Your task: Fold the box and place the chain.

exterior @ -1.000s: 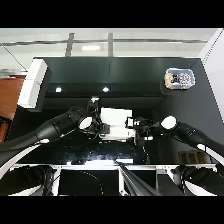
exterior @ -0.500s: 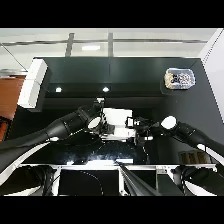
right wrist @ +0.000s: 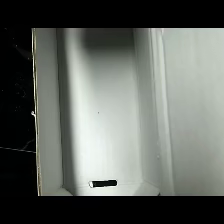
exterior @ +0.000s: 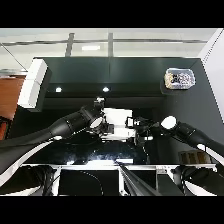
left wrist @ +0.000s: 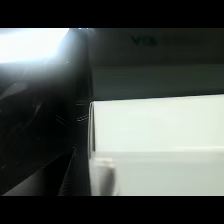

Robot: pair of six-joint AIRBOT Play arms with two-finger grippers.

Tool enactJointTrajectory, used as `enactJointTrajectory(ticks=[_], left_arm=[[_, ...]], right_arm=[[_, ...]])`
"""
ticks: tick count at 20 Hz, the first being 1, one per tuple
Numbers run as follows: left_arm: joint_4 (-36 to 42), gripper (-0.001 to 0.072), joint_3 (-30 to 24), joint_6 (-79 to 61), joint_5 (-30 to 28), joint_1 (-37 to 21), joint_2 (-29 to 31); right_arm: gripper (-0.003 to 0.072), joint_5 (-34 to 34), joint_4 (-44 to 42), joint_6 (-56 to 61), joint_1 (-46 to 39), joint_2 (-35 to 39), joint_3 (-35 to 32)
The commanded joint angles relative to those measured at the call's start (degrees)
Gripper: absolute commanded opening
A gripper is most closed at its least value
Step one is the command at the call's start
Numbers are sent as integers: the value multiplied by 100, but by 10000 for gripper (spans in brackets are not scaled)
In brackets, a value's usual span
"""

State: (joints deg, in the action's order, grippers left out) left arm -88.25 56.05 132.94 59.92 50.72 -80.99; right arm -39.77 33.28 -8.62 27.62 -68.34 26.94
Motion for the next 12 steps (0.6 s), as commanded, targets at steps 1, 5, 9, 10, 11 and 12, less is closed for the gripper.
enactJointTrajectory(ticks=[1,5,9,10,11,12], left_arm=[[-17,348,24,70,-94,-7,-28],[26,263,28,107,-92,-7,-48],[26,36,28,103,-92,-7,-52],[26,27,28,103,-90,-7,-52],[33,27,28,103,-85,-7,-52],[46,27,28,103,-76,-7,-52]], right_arm=[[529,-4,0,-2,2,-2,0],[529,-4,0,-2,2,-2,0],[529,-4,0,-2,2,-2,0],[529,-4,0,-2,2,-2,0],[529,-4,0,-2,2,-2,0],[529,-4,0,-2,2,-2,0]])
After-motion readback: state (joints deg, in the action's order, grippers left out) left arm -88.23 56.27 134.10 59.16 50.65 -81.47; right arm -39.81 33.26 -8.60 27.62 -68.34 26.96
